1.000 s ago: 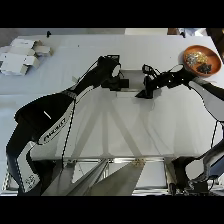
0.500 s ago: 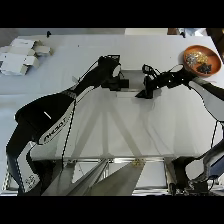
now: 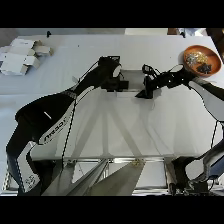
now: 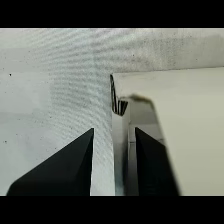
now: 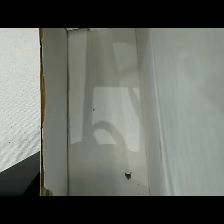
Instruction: Fold the box and place the chain.
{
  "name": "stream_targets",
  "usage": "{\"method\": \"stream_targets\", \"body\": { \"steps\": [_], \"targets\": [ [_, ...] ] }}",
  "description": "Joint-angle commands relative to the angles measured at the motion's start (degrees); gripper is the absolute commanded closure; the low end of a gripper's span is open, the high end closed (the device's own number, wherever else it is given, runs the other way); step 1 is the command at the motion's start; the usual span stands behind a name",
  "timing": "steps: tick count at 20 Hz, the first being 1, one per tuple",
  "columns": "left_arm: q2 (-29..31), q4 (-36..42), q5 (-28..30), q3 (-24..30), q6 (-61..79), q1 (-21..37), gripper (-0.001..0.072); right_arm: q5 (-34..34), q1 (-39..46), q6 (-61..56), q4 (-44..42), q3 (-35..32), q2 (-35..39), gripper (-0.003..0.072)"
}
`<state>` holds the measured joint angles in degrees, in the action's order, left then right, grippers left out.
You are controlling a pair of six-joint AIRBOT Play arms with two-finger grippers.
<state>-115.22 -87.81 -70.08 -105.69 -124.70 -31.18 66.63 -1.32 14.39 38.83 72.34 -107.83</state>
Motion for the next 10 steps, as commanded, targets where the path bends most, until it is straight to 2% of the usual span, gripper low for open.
{"method": "stream_targets", "body": {
  "steps": [1, 2, 3, 10],
  "targets": [
    [0.52, 4.50, 0.26, -0.02, 2.19, 0.74, 0.0377, 0.02, -0.04, 0.02, -0.02, 0.00, -0.04, 0.0162],
    [1.05, 7.67, 0.33, -0.02, 3.76, 1.84, 0.0298, 0.02, -0.04, 0.02, -0.02, 0.00, -0.04, 0.0162],
    [1.73, 11.19, 0.09, -0.02, 4.22, 3.41, 0.0283, 0.02, -0.04, 0.00, -0.02, -0.02, -0.04, 0.0162],
    [6.12, 25.57, -4.98, 0.00, 17.97, 13.84, 0.0283, 0.02, -0.04, 0.02, -0.02, -0.02, -0.04, 0.0162]
  ]
}}
